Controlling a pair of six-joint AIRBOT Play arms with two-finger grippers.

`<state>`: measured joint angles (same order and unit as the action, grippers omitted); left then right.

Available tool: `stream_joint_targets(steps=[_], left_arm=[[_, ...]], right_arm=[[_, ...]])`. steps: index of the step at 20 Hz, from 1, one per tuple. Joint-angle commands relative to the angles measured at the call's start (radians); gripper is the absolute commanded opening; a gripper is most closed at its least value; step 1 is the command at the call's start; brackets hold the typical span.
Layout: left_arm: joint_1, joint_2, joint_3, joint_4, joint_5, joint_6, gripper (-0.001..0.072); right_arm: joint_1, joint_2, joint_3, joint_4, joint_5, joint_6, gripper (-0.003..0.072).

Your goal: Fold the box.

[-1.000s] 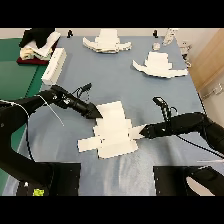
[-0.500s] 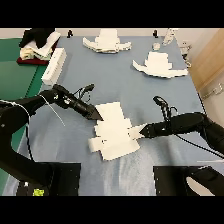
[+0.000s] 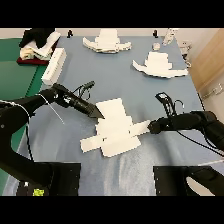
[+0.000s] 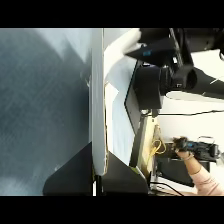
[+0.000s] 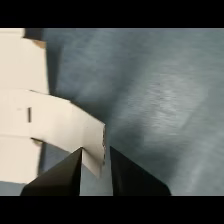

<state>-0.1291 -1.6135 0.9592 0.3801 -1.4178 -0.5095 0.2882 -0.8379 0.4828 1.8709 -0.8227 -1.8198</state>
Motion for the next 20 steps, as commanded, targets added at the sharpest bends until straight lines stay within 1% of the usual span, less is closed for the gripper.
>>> stream_joint_targets(steps=[1,2,4,6,8,11,13,15,17,20], left_arm=[[-0.021,0.034,0.014,-0.02,-0.011,0.17,0.0011],[-0.035,0.053,0.014,-0.02,-0.008,0.233,0.0011],[-0.07,0.097,0.013,-0.017,0.015,0.374,0.001],[-0.108,0.156,0.013,-0.012,0.089,0.486,0.0008],[-0.142,0.234,0.012,0.008,0.169,0.544,0.0007],[-0.189,0.353,-0.019,0.103,0.304,0.552,0.0007],[-0.217,0.435,-0.083,0.086,0.387,0.615,0.0007],[-0.259,0.524,-0.171,0.074,0.484,0.679,0.0006],[-0.314,0.605,-0.273,0.05,0.614,0.713,0.0007],[-0.417,0.689,-0.423,-0.073,0.827,0.863,0.0007]], right_arm=[[-0.002,-0.014,0.058,-0.436,0.066,0.378,0.0272],[-0.002,-0.024,0.076,-0.505,0.066,0.466,0.0297],[-0.002,-0.046,0.11,-0.555,0.066,0.563,0.0301],[-0.002,-0.064,0.136,-0.555,0.066,0.612,0.0301],[-0.002,-0.073,0.155,-0.555,0.066,0.644,0.0301],[-0.002,-0.072,0.169,-0.555,0.068,0.675,0.0301],[-0.002,-0.073,0.168,-0.554,0.069,0.691,0.0301],[-0.002,-0.073,0.168,-0.554,0.071,0.73,0.03],[-0.002,-0.073,0.168,-0.554,0.079,0.748,0.0301],[-0.002,-0.073,0.168,-0.554,0.091,0.758,0.0301]])
